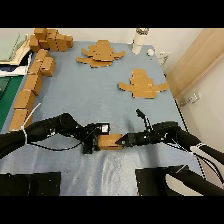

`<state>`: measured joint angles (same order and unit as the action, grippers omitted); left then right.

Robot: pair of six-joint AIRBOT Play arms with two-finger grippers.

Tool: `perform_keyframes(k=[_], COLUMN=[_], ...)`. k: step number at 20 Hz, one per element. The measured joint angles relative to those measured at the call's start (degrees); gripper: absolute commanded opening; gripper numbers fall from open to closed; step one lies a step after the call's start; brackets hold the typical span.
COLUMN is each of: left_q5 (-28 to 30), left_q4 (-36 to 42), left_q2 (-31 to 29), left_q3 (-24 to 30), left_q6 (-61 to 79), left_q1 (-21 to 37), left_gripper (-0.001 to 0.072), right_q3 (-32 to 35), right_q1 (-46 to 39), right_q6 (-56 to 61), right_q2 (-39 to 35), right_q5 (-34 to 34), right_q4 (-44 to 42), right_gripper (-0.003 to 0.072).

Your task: Fold the box.

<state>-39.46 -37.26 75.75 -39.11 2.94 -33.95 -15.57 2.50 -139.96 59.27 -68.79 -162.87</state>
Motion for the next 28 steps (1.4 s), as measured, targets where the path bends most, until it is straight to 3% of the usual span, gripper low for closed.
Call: perform_keyframes(k=[7,12,16,19,24,28], left_q5=[0.0,0.0,0.0,0.0,0.0,0.0], left_q4=[0.0,0.0,0.0,0.0,0.0,0.0], left_q2=[0.0,0.0,0.0,0.0,0.0,0.0], left_q3=[0.0,0.0,0.0,0.0,0.0,0.0], left_q6=[0.0,0.0,0.0,0.0,0.0,0.0], left_q1=[0.0,0.0,0.0,0.0,0.0,0.0], left_gripper=[0.0292,0.0291,0.0291,0.0291,0.0291,0.0291], right_q3=[-1.4,-10.8,-24.2,-35.3,-48.3,-51.8], right_q1=[0.0,0.0,0.0,0.0,0.0,0.1], right_q6=[3.7,12.9,19.2,22.3,27.3,28.9], right_q2=[-7.1,-7.2,0.5,9.7,21.2,24.4], right_q5=[1.3,10.8,16.3,17.6,18.6,17.1], right_q4=[1.4,14.4,28.7,34.7,37.3,35.1], right_gripper=[0.0004,0.0004,0.0004,0.0004,0.0005,0.0004])
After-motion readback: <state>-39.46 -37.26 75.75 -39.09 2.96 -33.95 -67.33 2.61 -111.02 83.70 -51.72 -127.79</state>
